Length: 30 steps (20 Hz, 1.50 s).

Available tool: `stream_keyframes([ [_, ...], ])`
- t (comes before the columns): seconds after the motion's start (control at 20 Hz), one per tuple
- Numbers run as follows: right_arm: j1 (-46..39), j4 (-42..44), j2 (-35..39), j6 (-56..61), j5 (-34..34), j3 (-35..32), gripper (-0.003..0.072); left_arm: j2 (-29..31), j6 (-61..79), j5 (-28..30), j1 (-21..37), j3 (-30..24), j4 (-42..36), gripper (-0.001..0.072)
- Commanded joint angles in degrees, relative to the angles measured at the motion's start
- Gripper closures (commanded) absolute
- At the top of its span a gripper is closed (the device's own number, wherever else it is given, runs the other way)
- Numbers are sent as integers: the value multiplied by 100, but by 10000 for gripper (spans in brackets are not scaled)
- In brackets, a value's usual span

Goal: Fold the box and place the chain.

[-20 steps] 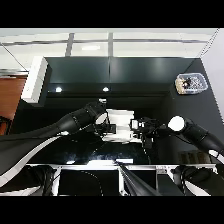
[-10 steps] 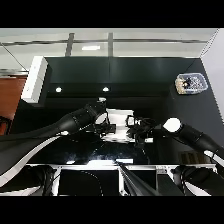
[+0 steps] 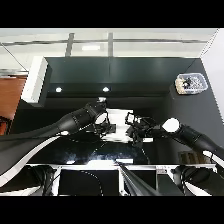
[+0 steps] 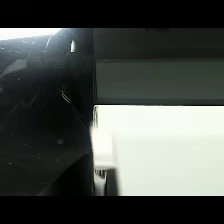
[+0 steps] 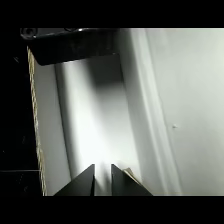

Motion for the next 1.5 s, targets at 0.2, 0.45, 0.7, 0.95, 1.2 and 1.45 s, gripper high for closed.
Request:
stream_keyframes([
  [0.2,-44,-328,48,778,0,15,677,2,11,-13,2,-2,2,685],
  [0.45,-1346,-1878,1082,3980,1801,256,677,2,13,-13,2,-2,4,686],
  [0.7,-3858,-2643,1589,6273,2337,197,677,2,13,-9,4,-2,4,686],
  [0.95,-4603,-2356,1213,7241,2192,-280,677,2,13,-7,2,-2,4,686],
  [1.2,-3954,-1305,306,6199,2745,-417,677,2,13,-9,4,-2,4,685],
  [1.45,-3077,-50,-352,4898,3021,-415,676,2,13,-4,4,-2,7,686],
])
